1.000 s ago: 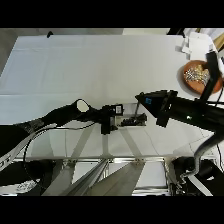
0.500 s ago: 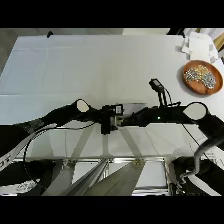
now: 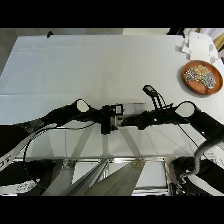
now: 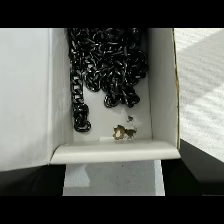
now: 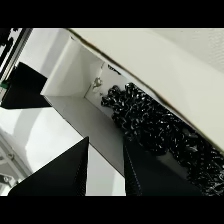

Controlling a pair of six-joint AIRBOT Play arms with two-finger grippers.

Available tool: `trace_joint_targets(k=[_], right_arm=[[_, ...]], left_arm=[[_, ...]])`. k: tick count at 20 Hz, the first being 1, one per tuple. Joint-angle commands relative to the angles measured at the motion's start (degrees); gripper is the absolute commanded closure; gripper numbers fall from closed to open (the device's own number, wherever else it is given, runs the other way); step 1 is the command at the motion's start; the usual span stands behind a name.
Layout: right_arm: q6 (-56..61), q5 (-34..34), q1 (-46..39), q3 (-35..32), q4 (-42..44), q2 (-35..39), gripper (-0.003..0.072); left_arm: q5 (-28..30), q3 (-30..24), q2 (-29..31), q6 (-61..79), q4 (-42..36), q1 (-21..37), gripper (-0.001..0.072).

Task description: Fold the box and place the chain.

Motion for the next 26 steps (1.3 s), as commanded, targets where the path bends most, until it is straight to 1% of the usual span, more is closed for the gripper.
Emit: trace_joint_targets(k=[1,3,6,8,10,11,14,15,16,19,20,26], right_arm=[[0.0,2.0,0.1,0.0,-0.3,-0.1,0.0447],[0.0,3.3,0.0,0.0,0.4,0.8,0.0448],[0.0,3.7,-0.8,0.0,0.5,5.5,0.0451],[-0.1,6.5,-3.7,0.1,0.4,9.8,0.0452],[-0.2,11.7,-9.2,1.1,-0.2,12.7,0.0453],[-0.1,13.7,-12.3,1.8,0.0,13.4,0.0466],[0.5,14.9,-20.3,2.9,0.4,13.4,0.0617],[0.6,14.8,-22.4,2.9,-0.7,13.2,0.0671],[2.0,14.6,-23.6,2.9,-3.1,12.7,0.0671],[10.5,11.3,-23.7,2.9,-15.1,9.2,0.0671],[11.7,10.4,-23.2,2.9,-17.2,7.5,0.0671],[11.8,8.7,-16.3,2.9,-17.6,-2.1,0.0671]], left_arm=[[0.0,0.0,0.0,0.0,0.0,0.0,0.0435],[0.0,0.0,0.0,0.0,0.0,0.0,0.0435],[0.0,0.0,0.0,0.0,0.0,0.0,0.0435],[0.0,0.0,0.0,0.0,0.0,0.0,0.0435],[0.0,0.0,0.0,0.0,0.0,0.0,0.0435],[0.0,0.0,0.0,0.0,0.0,0.0,0.0435],[0.0,0.0,0.0,0.0,0.0,0.0,0.0435],[0.0,0.0,0.0,0.0,0.0,0.0,0.0435],[0.0,0.0,0.0,0.0,0.0,0.0,0.0435],[0.0,0.0,0.0,0.0,0.0,0.0,0.0435],[0.0,0.0,0.0,0.0,0.0,0.0,0.0435],[0.0,0.0,0.0,0.0,0.0,0.0,0.0435]])
